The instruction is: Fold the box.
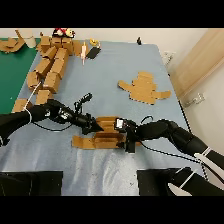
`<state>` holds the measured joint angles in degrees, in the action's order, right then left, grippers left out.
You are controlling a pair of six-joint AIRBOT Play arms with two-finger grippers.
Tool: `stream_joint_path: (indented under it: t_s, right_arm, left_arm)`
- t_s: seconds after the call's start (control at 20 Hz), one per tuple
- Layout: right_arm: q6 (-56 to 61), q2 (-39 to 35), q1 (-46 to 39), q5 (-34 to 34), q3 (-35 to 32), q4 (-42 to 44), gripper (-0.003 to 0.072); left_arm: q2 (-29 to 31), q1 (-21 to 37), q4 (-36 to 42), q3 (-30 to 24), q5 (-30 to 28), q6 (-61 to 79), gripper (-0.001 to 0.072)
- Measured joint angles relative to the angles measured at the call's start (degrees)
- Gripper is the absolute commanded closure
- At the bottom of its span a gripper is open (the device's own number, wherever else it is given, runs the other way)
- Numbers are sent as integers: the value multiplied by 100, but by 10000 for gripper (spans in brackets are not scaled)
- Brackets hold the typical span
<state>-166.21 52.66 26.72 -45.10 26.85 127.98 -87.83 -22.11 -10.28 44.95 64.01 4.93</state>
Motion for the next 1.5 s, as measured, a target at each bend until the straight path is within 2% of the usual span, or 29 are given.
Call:
stream_joint_path:
  t_s: [0.6, 1.5]
  right_arm:
    - [-68, -138, -37, -437, 37, -166, 37]
    - [-367, 557, 76, 179, 39, -57, 36]
  left_arm:
    - [0, 0, -13, 0, 22, -2, 697]
    - [0, 0, 0, 0, 7, 0, 697]
